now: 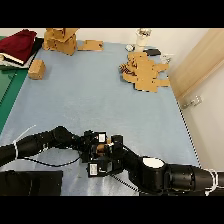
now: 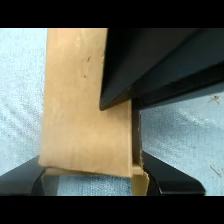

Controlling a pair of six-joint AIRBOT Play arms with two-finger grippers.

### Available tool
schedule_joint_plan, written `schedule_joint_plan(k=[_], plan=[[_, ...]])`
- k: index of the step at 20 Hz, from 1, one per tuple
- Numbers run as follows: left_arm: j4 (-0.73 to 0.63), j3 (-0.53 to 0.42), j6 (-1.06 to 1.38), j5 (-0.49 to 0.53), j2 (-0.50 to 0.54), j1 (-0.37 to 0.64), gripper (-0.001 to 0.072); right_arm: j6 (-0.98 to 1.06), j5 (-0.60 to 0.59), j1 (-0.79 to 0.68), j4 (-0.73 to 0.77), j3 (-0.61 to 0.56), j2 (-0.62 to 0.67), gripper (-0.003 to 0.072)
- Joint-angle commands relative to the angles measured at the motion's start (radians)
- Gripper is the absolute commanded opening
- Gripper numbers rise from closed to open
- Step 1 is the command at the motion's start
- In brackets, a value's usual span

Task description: Fold the box.

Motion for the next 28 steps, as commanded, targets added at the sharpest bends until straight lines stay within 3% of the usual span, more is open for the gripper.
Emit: schedule_joint_plan(k=[1,11,12,13,14,16,18,19,20,21,23,25,28], plan=[[0.0,0.001,0.0,0.0,0.0,0.0,0.0454,0.0,0.0,0.001,0.062,0.0,-0.003,0.0155],[0.0,0.001,0.0,0.0,0.0,0.0,0.0454,0.0,-0.006,0.001,0.13,0.009,-0.01,0.0166],[0.0,0.001,0.0,0.0,0.0,0.0,0.0454,0.0,-0.018,0.001,0.13,0.013,0.009,0.0191],[0.0,0.001,0.0,0.0,0.0,0.0,0.0454,0.0,-0.031,0.0,0.13,0.018,0.034,0.0333],[0.0,0.001,0.0,0.0,0.0,0.0,0.0454,0.004,-0.044,0.0,0.133,0.023,0.059,0.0429],[0.0,0.001,0.0,0.0,0.0,0.0,0.0454,0.064,-0.079,0.0,0.164,0.026,0.121,0.0429],[0.0,0.001,0.0,0.0,0.0,0.0,0.0454,0.272,-0.14,-0.003,0.288,0.024,0.178,0.0425],[0.0,0.001,0.0,0.0,0.0,0.0,0.0454,0.438,-0.175,-0.006,0.371,0.014,0.198,0.0315],[0.0,0.001,0.0,0.0,0.0,0.0,0.0454,0.576,-0.184,-0.006,0.436,-0.009,0.211,0.0052],[0.0,0.001,0.0,0.0,0.0,0.0,0.0454,0.685,-0.173,-0.006,0.492,-0.043,0.217,0.0003],[0.0,0.001,0.0,0.0,0.0,0.0,0.0454,0.798,-0.056,-0.006,0.584,-0.133,0.217,0.0003],[0.0,0.001,0.0,0.0,0.0,0.0,0.0454,0.953,0.132,-0.007,0.573,-0.203,0.217,0.0002],[0.0,0.001,0.0,0.0,0.0,0.0,0.0454,1.2,0.295,-0.087,0.388,-0.228,0.217,0.0002]])
